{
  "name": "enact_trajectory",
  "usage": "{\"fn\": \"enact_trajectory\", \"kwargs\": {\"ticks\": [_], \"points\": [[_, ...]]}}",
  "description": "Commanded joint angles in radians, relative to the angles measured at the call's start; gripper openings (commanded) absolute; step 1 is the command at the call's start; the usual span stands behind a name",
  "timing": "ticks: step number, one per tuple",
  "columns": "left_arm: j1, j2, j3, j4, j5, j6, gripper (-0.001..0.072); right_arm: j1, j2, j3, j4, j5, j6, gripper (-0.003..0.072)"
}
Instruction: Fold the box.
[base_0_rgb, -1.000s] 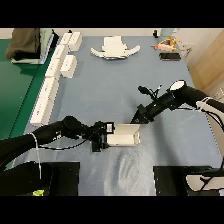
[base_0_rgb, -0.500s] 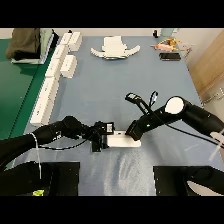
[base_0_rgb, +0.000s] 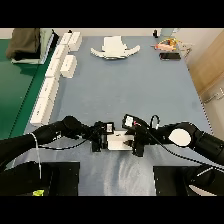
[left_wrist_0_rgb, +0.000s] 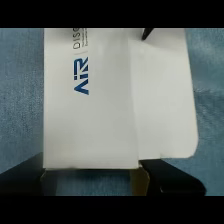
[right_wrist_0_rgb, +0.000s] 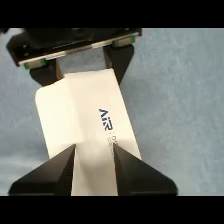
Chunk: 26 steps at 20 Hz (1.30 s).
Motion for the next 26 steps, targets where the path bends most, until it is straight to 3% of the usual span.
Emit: {"fn": "enact_trajectory", "kwargs": {"ticks": [1, 2, 3, 11, 26], "points": [[0.0, 0.0, 0.0, 0.0, 0.0, 0.0, 0.0594, 0.023, 0.023, -0.023, -0.059, -0.044, -0.137, 0.0439], [0.0, 0.001, 0.0, 0.001, 0.0, 0.0, 0.0594, 0.023, 0.023, -0.023, -0.064, -0.043, -0.171, 0.0517], [0.0, 0.001, 0.0, 0.001, 0.0, 0.0, 0.0594, 0.023, 0.02, -0.023, -0.071, -0.043, -0.195, 0.0522], [0.0, 0.001, 0.0, 0.0, 0.0, 0.0, 0.0594, 0.023, -0.029, -0.022, -0.095, -0.06, -0.287, 0.0523], [0.0, 0.001, 0.0, 0.0, 0.0, 0.0, 0.0594, 0.023, 0.037, -0.014, -0.1, -0.123, -0.287, 0.0522]]}}
